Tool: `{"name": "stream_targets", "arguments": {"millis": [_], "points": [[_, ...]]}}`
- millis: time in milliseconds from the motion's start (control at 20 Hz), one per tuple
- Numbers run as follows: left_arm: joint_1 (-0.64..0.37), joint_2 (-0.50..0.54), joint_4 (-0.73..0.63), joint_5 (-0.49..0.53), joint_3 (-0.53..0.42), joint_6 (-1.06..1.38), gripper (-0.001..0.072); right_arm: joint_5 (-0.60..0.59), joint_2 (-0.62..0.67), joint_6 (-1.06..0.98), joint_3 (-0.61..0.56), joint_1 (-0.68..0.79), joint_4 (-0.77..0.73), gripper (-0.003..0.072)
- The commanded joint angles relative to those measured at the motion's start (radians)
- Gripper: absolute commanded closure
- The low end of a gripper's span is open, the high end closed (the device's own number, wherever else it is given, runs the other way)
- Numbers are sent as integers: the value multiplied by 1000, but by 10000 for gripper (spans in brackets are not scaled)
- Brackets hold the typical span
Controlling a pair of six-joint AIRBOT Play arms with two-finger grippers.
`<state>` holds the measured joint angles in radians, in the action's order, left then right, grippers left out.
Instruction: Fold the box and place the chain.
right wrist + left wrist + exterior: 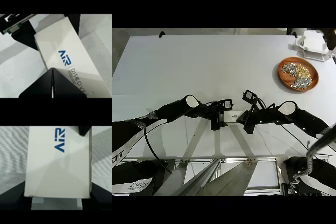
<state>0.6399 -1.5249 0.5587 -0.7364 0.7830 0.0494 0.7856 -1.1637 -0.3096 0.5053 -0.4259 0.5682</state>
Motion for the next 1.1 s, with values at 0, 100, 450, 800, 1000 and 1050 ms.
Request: {"name": "stream_targets", "arguments": {"millis": [0, 100, 450, 800, 1000, 1050], "points": [[0, 0, -1, -1, 0, -2, 298, -24, -3, -22, 2, 0, 0, 674], [0, 0, -1, -1, 0, -2, 298, -13, 28, -62, 25, 0, 7, 673], [0, 0, -1, 0, 0, -2, 298, 23, 329, -551, 125, 0, 342, 673], [0, 0, -1, -1, 0, -2, 298, 596, 422, -1306, 124, 126, 1077, 676], [0, 0, -1, -1, 0, -2, 298, 697, 419, -1306, 124, 348, 1074, 676], [0, 0, -1, -1, 0, -2, 298, 700, 414, -1306, 123, 400, 1072, 676]]}}
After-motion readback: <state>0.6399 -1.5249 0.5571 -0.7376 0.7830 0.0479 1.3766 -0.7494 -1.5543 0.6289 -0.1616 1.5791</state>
